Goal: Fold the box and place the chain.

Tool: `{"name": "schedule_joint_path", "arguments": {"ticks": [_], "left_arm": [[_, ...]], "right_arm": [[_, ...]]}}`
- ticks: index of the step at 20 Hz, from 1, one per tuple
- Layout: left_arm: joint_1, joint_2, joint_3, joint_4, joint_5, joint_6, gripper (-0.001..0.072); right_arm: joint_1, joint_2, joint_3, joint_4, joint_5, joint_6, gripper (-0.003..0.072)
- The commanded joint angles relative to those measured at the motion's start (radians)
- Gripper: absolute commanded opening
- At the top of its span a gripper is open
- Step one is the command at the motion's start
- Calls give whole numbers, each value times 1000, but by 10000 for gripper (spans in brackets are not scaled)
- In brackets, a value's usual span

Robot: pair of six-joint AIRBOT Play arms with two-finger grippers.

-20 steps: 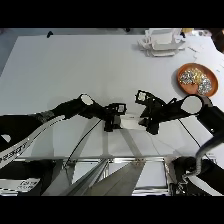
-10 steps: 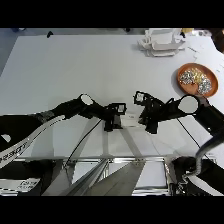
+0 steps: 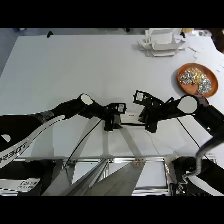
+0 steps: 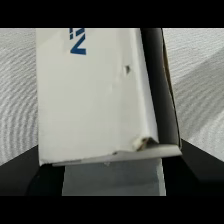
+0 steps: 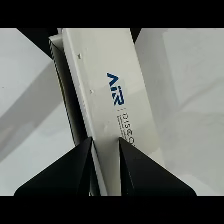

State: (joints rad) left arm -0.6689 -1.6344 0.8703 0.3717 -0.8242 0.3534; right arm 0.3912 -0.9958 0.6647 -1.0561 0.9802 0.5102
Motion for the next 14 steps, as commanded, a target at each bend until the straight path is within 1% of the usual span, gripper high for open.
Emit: {"name": "schedule_joint_path", "arguments": {"ticks": [1,3,4,8,9,13,14], "left_arm": [[0,0,0,2,-3,1,14],[0,0,0,2,-3,1,14],[0,0,0,2,-2,1,14],[0,0,0,2,-3,1,14],[0,0,0,2,-3,1,14],[0,0,0,2,-3,1,14],[0,0,0,2,-3,1,14]], "right_arm": [[0,-1,0,-18,1,1,159],[0,-2,0,-16,14,1,161],[0,-2,-1,-16,19,1,186],[12,-2,-17,-10,16,1,189],[22,-2,-19,-11,18,1,204],[40,-2,-19,-14,21,4,211],[40,-2,-19,-18,24,5,301]]}}
